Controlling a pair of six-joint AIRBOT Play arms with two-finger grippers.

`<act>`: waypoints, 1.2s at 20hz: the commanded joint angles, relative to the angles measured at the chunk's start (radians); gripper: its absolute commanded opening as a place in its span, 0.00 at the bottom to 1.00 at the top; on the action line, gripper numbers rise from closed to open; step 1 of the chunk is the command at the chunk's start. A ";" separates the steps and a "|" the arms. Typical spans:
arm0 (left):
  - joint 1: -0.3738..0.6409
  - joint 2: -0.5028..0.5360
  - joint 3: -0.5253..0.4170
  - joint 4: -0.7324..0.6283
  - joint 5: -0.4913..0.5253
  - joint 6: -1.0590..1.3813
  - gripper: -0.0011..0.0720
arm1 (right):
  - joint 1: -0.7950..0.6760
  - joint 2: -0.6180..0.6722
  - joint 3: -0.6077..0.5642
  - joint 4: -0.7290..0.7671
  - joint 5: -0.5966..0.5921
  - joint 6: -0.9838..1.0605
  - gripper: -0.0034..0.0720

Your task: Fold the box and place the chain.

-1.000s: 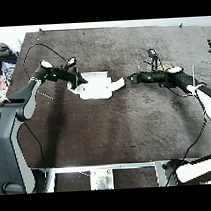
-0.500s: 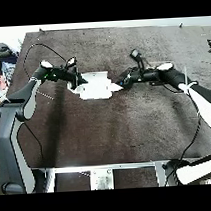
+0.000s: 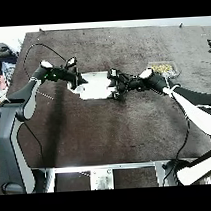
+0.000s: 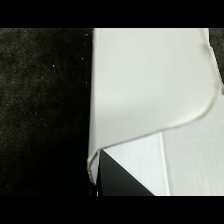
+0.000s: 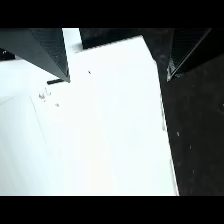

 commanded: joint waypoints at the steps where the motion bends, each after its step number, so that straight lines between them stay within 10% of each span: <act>1: 0.000 -0.001 0.000 0.000 0.001 0.000 0.03 | 0.014 -0.020 0.001 -0.026 0.002 -0.039 0.99; 24: 0.000 -0.001 0.000 0.000 0.001 0.000 0.03 | -0.024 0.020 0.016 0.101 -0.111 -0.043 0.99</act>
